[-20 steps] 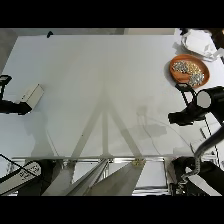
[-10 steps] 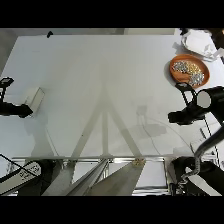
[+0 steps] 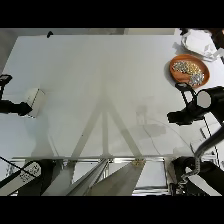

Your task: Fold the box and place the chain.

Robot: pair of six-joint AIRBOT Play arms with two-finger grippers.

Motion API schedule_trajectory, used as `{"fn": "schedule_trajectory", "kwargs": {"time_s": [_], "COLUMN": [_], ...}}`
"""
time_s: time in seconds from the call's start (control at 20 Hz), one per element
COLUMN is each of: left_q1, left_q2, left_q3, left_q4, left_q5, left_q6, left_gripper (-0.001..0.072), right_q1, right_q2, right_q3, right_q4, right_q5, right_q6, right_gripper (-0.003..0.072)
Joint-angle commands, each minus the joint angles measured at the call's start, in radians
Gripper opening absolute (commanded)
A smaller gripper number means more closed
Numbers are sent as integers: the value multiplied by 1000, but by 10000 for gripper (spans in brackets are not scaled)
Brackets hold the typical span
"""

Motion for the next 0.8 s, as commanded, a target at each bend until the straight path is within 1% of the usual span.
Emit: {"fn": "schedule_trajectory", "kwargs": {"time_s": [0.0,0.15,0.3,0.4,0.5,0.55,0.65,0.75], "left_q1": [-47,-95,-145,-170,-195,-212,-252,-303], "left_q2": [134,300,454,523,553,551,533,508], "left_q3": [0,0,0,0,0,0,0,0], "left_q4": [-6,-9,-35,-64,-110,-142,-204,-266], "left_q5": [38,37,-10,-64,-148,-196,-265,-307], "left_q6": [43,42,42,42,35,35,35,35], "left_gripper": [695,693,692,690,688,638,375,321], "right_q1": [0,0,0,0,0,0,0,0], "right_q2": [0,0,0,0,0,0,0,0], "right_q3": [-1,-1,0,0,0,0,0,0], "right_q4": [42,45,44,44,44,44,44,44], "right_q5": [24,10,29,48,48,49,48,49], "right_q6": [0,0,0,0,0,0,0,0], "right_gripper": [22,22,22,21,21,21,21,21]}}
